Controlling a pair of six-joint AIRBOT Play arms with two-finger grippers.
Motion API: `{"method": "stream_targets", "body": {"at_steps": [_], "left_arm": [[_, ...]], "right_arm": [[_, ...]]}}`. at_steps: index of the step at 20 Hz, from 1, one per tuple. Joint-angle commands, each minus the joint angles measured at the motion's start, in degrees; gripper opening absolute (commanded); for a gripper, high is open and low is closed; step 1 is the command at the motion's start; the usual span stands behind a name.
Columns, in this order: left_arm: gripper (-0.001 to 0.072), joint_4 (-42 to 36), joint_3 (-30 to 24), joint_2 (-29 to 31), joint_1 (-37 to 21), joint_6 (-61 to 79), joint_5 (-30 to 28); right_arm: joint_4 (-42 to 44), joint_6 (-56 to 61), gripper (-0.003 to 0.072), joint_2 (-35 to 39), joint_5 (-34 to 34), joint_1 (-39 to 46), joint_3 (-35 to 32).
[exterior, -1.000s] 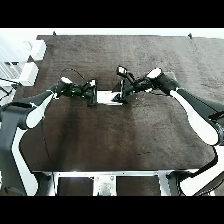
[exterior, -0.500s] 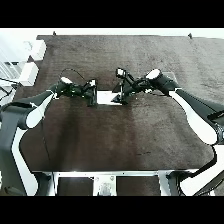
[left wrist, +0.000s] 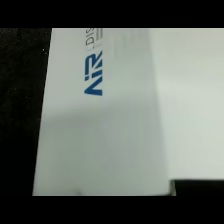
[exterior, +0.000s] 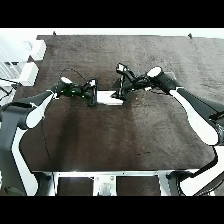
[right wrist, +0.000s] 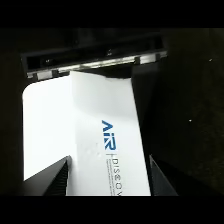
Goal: Fold the box and place the chain.
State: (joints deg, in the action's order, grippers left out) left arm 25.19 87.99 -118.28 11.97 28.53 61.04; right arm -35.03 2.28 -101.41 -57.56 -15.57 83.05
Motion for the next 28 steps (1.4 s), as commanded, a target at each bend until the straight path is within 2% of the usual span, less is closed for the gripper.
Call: {"method": "stream_targets", "body": {"at_steps": [1, 2, 5, 8, 14, 20, 28], "left_arm": [[0.031, 0.02, 0.0, -0.02, 0.0, 0.0, -0.02], [0.0309, 0.02, 0.0, -0.02, 0.0, 0.0, -0.02], [0.031, 0.02, 0.0, -0.02, 0.0, 0.0, 0.0], [0.0309, 0.02, 0.0, -0.02, 0.0, 0.0, -0.02], [0.0309, 0.02, 0.0, -0.02, 0.0, 0.0, -0.02], [0.0309, 0.02, 0.0, -0.02, 0.0, 0.0, 0.02], [0.0309, 0.02, 0.0, -0.02, 0.0, -0.02, 0.02]], "right_arm": [[0.52, 0.02, 0.0549, 0.2, 0.17, 0.02, 0.81], [0.52, 0.2, 0.0485, 0.2, -0.15, 0.02, 0.81], [0.52, 0.2, 0.0478, 0.2, -6.34, 0.0, 0.83], [0.48, 0.22, 0.0478, 0.04, -8.24, 0.0, 0.76], [0.09, 0.22, 0.0478, -1.84, -4.94, -0.09, 0.79], [-5.55, 0.22, 0.0479, -2.19, 0.22, -2.08, 0.79], [-5.53, 0.24, 0.0478, -0.35, 3.5, -2.27, 1.49]]}}
